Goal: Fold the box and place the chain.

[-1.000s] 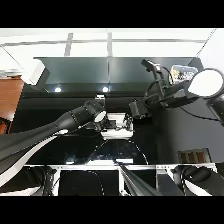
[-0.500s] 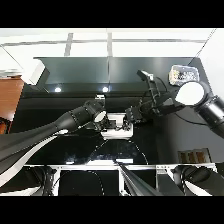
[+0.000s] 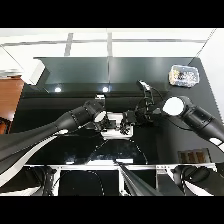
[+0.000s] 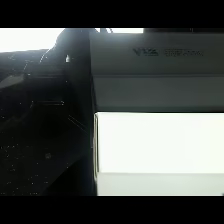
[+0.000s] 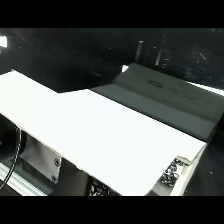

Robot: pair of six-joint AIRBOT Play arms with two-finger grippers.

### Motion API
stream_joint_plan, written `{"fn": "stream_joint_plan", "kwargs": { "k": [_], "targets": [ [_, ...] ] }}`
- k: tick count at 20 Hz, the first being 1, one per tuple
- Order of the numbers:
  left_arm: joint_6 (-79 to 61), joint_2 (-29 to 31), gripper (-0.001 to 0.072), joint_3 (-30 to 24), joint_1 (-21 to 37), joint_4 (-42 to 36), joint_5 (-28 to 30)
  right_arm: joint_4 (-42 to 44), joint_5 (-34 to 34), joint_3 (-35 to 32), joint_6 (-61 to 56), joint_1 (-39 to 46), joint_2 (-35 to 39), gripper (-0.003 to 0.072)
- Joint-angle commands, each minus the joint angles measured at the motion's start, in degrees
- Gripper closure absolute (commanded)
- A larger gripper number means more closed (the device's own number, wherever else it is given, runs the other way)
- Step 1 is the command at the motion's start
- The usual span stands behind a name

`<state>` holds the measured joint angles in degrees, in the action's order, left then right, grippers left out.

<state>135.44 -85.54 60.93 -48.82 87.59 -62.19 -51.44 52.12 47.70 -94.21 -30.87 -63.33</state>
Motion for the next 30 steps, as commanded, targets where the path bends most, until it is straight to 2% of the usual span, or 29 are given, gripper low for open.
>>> {"fn": "stream_joint_plan", "kwargs": {
  "k": [1, 4, 8, 11, 14, 15, 17, 18, 22, 24, 25, 27, 28, 29, 30],
  "targets": [
    [0.0, 0.0, 0.0682, 0.0, 0.0, 0.0, 0.1, 0.2, 1.2, -0.5, 0.0, 0.4, -0.5, 0.0362],
    [0.0, 0.0, 0.0681, 0.0, 0.0, 0.0, 0.2, -2.8, 9.4, -0.5, 0.0, 5.0, 1.4, 0.0363],
    [0.0, 0.0, 0.0682, 0.0, 0.0, 0.0, 0.2, -16.4, 16.9, -0.5, 0.2, 11.6, 10.8, 0.0381],
    [0.0, 0.0, 0.0682, 0.0, 0.0, 0.0, 0.4, -23.0, 17.9, -0.5, 0.1, 13.4, 16.3, 0.0381],
    [0.0, 0.0, 0.0681, 0.2, 0.1, 0.0, 0.3, -22.7, 16.2, -1.1, 0.2, 13.4, 16.9, 0.0381],
    [0.0, 0.1, 0.0653, 0.7, 0.1, 0.0, -0.3, -22.8, 15.3, -1.7, 0.2, 13.4, 16.9, 0.0381],
    [0.1, 1.1, 0.028, 2.1, 0.1, 0.7, -1.4, -22.8, 14.3, -2.8, 0.2, 13.4, 16.9, 0.0381],
    [0.0, 2.4, 0.0225, 2.8, 0.1, 1.6, -1.8, -22.8, 13.9, -3.1, 0.2, 13.4, 16.9, 0.0381],
    [-3.7, 13.5, 0.0225, 1.7, 0.0, 11.0, -6.1, -22.8, 13.2, -3.7, 0.2, 13.4, 16.9, 0.0381],
    [-3.6, 21.7, 0.0226, -3.9, 1.8, 17.2, -8.6, -22.8, 13.2, -3.7, 0.2, 13.4, 16.9, 0.0381],
    [-3.4, 26.2, 0.0226, -8.2, 4.6, 17.5, -8.3, -22.8, 13.2, -3.7, 0.2, 13.4, 16.9, 0.038],
    [-5.9, 35.7, 0.0226, -18.6, 13.6, 10.6, -2.3, -22.5, 13.1, -3.7, 0.1, 13.4, 16.9, 0.0381],
    [-14.3, 39.8, 0.0226, -23.9, 19.4, 1.2, 3.6, -22.4, 13.0, -3.7, -0.2, 13.4, 16.8, 0.0381],
    [-30.1, 42.5, 0.0226, -28.7, 25.1, -12.6, 8.5, -22.3, 12.7, -3.7, -0.4, 13.4, 16.8, 0.0381],
    [-48.7, 43.5, 0.0226, -32.3, 29.7, -26.3, 9.7, -21.9, 12.3, -3.7, -0.7, 13.4, 16.8, 0.0381]
  ]
}}
